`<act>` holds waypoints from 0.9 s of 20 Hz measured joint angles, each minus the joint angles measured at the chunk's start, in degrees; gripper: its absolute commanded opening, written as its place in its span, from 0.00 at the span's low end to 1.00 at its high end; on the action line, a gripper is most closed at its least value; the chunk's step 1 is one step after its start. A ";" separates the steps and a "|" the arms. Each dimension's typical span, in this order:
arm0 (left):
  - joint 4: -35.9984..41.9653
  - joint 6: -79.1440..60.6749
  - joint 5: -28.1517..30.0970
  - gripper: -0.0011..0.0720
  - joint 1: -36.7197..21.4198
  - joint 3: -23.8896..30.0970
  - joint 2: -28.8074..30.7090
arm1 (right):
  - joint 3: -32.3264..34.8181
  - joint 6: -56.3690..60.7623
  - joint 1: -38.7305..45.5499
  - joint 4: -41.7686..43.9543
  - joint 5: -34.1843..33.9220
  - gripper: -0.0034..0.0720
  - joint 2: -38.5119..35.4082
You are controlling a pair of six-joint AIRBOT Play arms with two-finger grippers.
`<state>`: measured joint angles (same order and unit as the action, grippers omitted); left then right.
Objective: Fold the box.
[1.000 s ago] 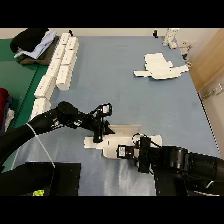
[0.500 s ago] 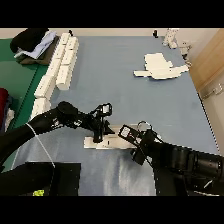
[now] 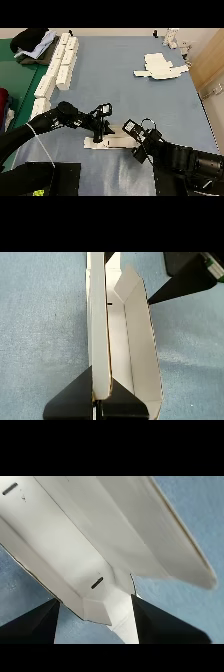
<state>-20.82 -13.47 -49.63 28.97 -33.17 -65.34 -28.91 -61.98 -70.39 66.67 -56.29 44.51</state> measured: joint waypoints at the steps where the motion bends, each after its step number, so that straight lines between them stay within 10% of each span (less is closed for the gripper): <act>1: 0.00 -0.02 -0.02 0.04 0.00 0.00 0.00 | 0.00 -0.11 0.15 0.15 -0.42 0.99 -0.09; 9: 0.00 0.00 0.00 0.04 0.00 0.00 0.00 | 1.05 -25.09 12.13 8.70 3.43 0.99 -2.82; 18: 0.00 -0.02 -0.02 0.04 0.00 0.00 0.00 | 1.38 -88.74 39.65 48.70 3.43 0.99 1.77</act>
